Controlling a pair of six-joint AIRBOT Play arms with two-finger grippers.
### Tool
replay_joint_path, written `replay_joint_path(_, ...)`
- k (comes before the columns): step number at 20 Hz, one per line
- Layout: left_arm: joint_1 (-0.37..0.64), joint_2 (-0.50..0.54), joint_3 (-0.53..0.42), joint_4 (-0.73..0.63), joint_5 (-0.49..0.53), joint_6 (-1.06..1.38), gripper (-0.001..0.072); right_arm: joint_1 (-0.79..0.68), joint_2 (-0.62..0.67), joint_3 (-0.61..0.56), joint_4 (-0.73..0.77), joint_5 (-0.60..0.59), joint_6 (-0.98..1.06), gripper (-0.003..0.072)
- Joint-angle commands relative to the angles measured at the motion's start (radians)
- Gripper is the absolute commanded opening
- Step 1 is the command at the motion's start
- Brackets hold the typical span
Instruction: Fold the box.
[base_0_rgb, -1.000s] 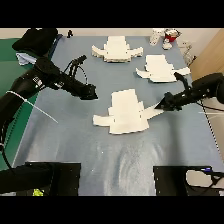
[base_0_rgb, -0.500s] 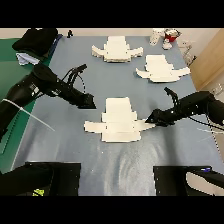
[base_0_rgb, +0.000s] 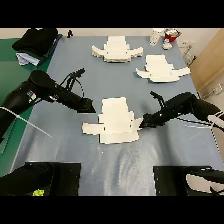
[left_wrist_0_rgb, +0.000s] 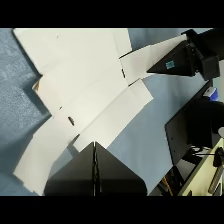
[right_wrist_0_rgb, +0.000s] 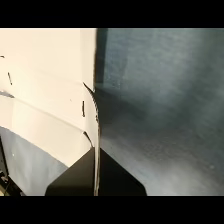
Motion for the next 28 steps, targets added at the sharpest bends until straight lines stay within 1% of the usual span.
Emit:
replay_joint_path(1,0.001,0.002,-0.002,-0.010,0.022,0.000,0.0017,0.029,0.015,0.014,0.006,0.010,-0.053,0.0001)
replay_joint_path(2,0.002,0.002,-0.002,-0.010,0.030,0.000,0.0018,0.034,0.037,0.008,0.009,0.008,-0.063,0.0001)
replay_joint_path(3,0.002,0.002,-0.001,-0.010,0.032,0.000,0.0149,0.040,0.064,-0.008,0.011,0.009,-0.069,0.0001)
replay_joint_path(4,0.002,0.002,-0.001,-0.010,0.031,0.000,0.0450,0.046,0.102,-0.036,0.014,0.009,-0.069,0.0001)
replay_joint_path(5,0.002,0.002,-0.001,-0.010,0.032,-0.003,0.0545,0.058,0.143,-0.069,0.015,0.011,-0.070,0.0001)
replay_joint_path(6,0.003,0.002,-0.001,-0.010,0.032,-0.004,0.0524,0.074,0.196,-0.113,0.015,0.026,-0.071,0.0001)
replay_joint_path(9,0.028,-0.002,-0.001,0.014,0.053,-0.003,0.0523,0.127,0.355,-0.245,0.015,0.127,-0.067,0.0001)
replay_joint_path(10,0.047,-0.014,-0.001,0.014,0.055,-0.003,0.0524,0.138,0.394,-0.278,0.014,0.149,-0.066,0.0002)
replay_joint_path(12,0.077,-0.060,-0.002,0.013,0.051,0.006,0.0523,0.141,0.433,-0.309,0.014,0.156,-0.059,0.0002)
replay_joint_path(14,0.081,-0.119,-0.002,0.006,0.044,0.047,0.0523,0.141,0.441,-0.312,0.014,0.156,-0.059,0.0003)
replay_joint_path(18,0.081,-0.256,-0.001,-0.065,0.020,0.146,0.0523,0.141,0.440,-0.312,0.014,0.158,-0.059,0.0003)
replay_joint_path(21,0.081,-0.357,-0.001,-0.188,0.011,0.271,0.0523,0.141,0.440,-0.312,0.014,0.158,-0.059,0.0002)
replay_joint_path(24,0.081,-0.453,0.000,-0.236,-0.010,0.328,0.0522,0.141,0.440,-0.312,0.014,0.158,-0.059,0.0003)
replay_joint_path(28,0.081,-0.529,0.012,-0.381,-0.098,0.490,0.0522,0.141,0.439,-0.312,0.010,0.158,-0.059,0.0002)
